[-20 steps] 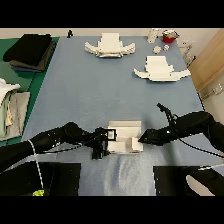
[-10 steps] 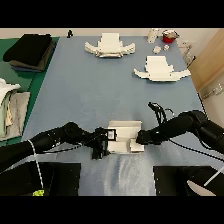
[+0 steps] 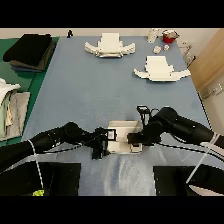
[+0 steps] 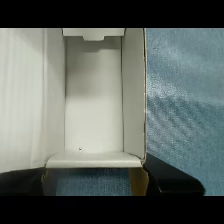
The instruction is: Fold the box.
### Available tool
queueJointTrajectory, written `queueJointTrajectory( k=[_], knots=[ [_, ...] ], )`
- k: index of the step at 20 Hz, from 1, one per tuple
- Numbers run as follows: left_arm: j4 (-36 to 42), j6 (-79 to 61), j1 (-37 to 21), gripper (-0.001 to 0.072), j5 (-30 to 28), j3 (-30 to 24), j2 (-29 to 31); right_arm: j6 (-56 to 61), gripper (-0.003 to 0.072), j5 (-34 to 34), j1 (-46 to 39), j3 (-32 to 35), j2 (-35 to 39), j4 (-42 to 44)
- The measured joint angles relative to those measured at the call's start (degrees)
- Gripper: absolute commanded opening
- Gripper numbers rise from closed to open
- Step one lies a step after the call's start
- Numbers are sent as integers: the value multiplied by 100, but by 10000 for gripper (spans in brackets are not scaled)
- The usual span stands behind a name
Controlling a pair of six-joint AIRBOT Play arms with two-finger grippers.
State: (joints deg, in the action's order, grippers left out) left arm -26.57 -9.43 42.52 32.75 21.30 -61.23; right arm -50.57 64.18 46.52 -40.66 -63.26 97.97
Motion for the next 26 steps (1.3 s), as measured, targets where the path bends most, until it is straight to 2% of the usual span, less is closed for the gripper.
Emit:
queueJointTrajectory(
  k=[6,8,9,11,12,19,20,21,22,26],
  knots=[
    [2,4,0,509,-2,0,2,1012,406,542,463,-562,-656,-612],
    [2,2,0,509,-2,0,2,1244,332,603,610,-625,-763,-719],
    [2,2,0,508,-2,0,2,1333,260,629,671,-645,-802,-772],
    [2,2,0,508,-2,0,0,1462,62,682,739,-673,-844,-916],
    [2,2,0,509,0,0,0,1508,4,715,750,-678,-857,-975],
    [2,2,0,508,-2,0,2,1587,3,693,807,-695,-887,-1119],
    [2,2,0,508,-2,0,2,1589,64,691,807,-695,-887,-1126],
    [2,2,0,508,-2,0,2,1604,282,693,809,-695,-887,-1147],
    [9,22,0,509,0,0,0,1602,373,682,813,-691,-896,-1187],
    [7,2,0,508,0,0,2,1600,374,713,813,-695,-798,-1143]
  ],
)
